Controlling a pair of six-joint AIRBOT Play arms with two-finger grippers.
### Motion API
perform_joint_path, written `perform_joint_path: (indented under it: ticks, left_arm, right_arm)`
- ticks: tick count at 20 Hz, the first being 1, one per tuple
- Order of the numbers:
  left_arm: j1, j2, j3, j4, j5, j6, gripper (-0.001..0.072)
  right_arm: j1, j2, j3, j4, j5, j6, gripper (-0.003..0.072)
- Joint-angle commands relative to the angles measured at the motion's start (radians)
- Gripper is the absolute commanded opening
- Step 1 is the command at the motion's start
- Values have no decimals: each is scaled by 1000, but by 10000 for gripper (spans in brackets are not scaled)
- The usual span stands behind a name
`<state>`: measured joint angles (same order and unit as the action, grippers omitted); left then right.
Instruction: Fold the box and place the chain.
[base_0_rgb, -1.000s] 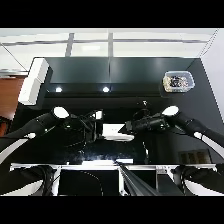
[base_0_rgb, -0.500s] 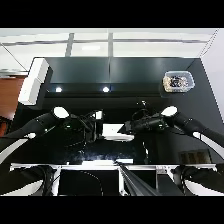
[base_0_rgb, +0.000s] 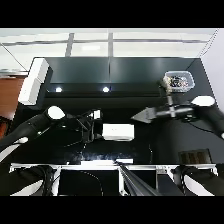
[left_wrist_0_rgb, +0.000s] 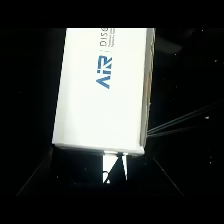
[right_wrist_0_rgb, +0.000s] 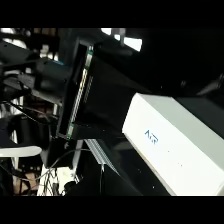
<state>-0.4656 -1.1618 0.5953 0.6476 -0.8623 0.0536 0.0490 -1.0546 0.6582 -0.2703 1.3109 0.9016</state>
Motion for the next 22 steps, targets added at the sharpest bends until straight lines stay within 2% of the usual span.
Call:
perform_joint_path:
  ticks: [1, 3, 5, 9, 12, 15, 22]
  left_arm:
    - [1, 125, 12, 212, -71, -268, 713]
    - [-13, 134, 52, 219, -94, -349, 707]
    - [-57, 94, 123, 215, -87, -375, 707]
    - [-146, -63, 282, 184, -55, -375, 707]
    - [-180, -175, 364, 116, -63, -375, 706]
    - [-211, -235, 387, 121, -64, -375, 707]
    - [-258, -249, 385, 187, -82, -376, 707]
  right_arm:
    - [-209, 137, 6, -95, 68, 8, 16]
    - [-281, 145, 6, -124, 58, 7, 16]
    - [-298, 145, 6, -147, 12, 7, 16]
    - [-298, 145, 6, -154, 2, 8, 16]
    - [-298, 145, 6, -154, -5, 14, 16]
    - [-298, 145, 6, -154, -23, 30, 16]
    - [-298, 145, 6, -154, -44, 35, 16]
